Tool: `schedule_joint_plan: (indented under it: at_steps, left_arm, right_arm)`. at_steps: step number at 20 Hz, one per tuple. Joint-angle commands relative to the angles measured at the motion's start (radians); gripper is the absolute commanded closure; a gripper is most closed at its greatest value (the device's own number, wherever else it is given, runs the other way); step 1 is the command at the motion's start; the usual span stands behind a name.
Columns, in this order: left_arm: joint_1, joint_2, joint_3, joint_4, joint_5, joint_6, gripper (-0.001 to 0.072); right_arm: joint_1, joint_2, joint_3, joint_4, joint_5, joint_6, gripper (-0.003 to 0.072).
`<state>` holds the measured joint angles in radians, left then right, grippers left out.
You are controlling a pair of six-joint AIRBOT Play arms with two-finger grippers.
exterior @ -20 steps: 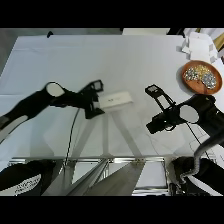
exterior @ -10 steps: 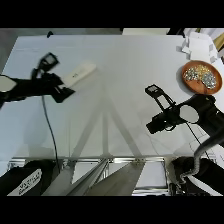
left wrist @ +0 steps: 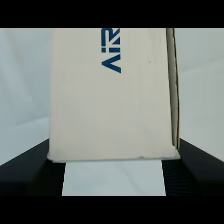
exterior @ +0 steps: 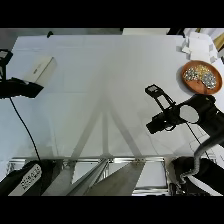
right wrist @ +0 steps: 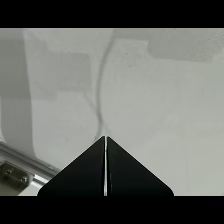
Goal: Fold the box and place the chain.
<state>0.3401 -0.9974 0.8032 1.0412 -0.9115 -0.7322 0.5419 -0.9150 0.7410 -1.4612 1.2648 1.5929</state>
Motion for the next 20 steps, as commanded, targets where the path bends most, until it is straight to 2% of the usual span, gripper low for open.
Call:
schedule_joint_plan:
  at_steps: [1, 4, 11, 20]
  left_arm:
    - [0.042, -0.018, -0.006, 0.17, 0.005, -0.145, 0.071]
    - [0.042, -0.047, -0.031, 0.217, 0.007, -0.185, 0.071]
    - [0.042, -0.087, -0.043, 0.217, 0.003, -0.185, 0.0709]
    - [0.042, -0.124, -0.043, 0.235, -0.058, -0.193, 0.0699]
  right_arm:
    - [0.0, 0.0, 0.0, 0.0, -0.002, 0.0, 0.0677]
    - [0.0, 0.0, 0.0, 0.0, -0.001, 0.0, 0.0677]
    - [0.0, 0.0, 0.0, 0.004, -0.001, 0.001, 0.0676]
    - [0.0, 0.0, -0.001, 0.003, -0.001, 0.005, 0.0676]
